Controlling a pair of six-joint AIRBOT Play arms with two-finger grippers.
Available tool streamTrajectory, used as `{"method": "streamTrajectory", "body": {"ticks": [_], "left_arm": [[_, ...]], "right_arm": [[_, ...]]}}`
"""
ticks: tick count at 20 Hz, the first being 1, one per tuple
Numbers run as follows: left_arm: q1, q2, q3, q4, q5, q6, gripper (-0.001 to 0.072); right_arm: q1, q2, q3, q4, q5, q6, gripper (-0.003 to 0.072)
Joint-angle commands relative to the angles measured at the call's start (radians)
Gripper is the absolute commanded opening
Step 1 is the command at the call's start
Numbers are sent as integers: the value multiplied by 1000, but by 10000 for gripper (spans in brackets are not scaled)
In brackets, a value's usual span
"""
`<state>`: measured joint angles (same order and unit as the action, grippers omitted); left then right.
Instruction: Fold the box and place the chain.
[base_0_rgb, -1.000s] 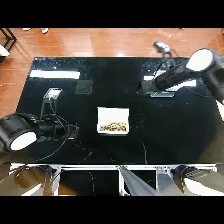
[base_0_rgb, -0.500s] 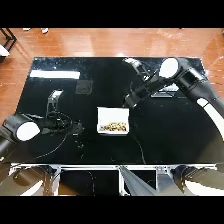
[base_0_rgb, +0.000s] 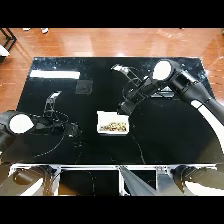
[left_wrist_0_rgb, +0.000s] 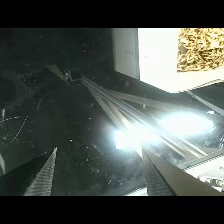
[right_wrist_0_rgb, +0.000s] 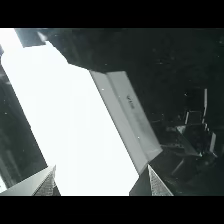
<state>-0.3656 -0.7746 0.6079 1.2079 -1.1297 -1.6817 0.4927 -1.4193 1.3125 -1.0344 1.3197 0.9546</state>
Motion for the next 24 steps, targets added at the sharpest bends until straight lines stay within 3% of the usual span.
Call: {"method": "streamTrajectory", "body": {"ticks": [1, 6, 9, 24], "left_arm": [[5, -28, 0, -7, 13, 11, 633], [5, -74, 0, -8, 30, 11, 633], [5, -87, 0, -8, 30, 11, 633], [5, -87, 0, -8, 30, 10, 632]], "right_arm": [[2, -12, -6, 5, 15, -40, 708], [25, -28, -13, 0, 22, -63, 707], [62, -29, -13, -75, 24, -66, 708], [158, -28, -13, -183, 93, 13, 709]]}}
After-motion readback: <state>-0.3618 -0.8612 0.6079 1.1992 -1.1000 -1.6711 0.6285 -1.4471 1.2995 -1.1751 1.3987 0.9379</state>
